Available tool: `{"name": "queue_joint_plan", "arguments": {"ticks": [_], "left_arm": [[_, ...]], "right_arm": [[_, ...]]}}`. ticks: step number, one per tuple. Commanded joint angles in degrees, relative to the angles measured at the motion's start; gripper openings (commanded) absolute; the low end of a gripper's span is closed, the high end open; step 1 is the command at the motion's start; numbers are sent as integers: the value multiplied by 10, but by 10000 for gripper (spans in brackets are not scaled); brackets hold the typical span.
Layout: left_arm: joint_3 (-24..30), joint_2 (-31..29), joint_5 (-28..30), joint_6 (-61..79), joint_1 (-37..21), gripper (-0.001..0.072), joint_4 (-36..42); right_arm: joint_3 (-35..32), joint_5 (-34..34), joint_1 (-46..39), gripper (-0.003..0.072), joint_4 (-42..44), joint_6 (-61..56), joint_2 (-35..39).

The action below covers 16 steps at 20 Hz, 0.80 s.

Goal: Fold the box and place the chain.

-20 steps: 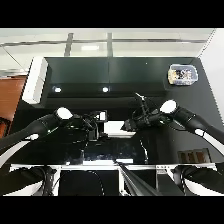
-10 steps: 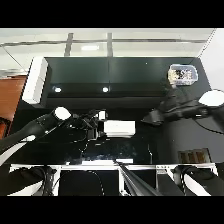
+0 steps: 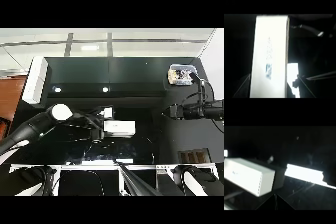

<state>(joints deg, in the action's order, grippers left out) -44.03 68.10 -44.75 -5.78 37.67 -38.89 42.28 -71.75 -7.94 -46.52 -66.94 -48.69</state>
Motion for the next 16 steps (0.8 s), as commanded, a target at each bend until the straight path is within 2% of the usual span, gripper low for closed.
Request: {"name": "queue_joint_plan", "arguments": {"ticks": [1, 3, 6, 9, 16], "left_arm": [[-74, 78, 15, -68, 53, 714, 4], [-116, 129, 13, -94, 59, 714, 4], [-146, 168, -1, -121, 58, 714, 4], [-148, 171, -23, -122, 58, 714, 3], [-148, 171, -31, -128, 59, 715, -12]], "right_arm": [[1, 27, 9, 15, 3, -1, 3], [0, 22, 9, 15, -3, -1, 3], [1, 22, 9, 15, -13, 2, 3], [1, 25, 9, 14, -16, 6, 3], [1, 35, 9, 15, -18, 10, 3]]}}
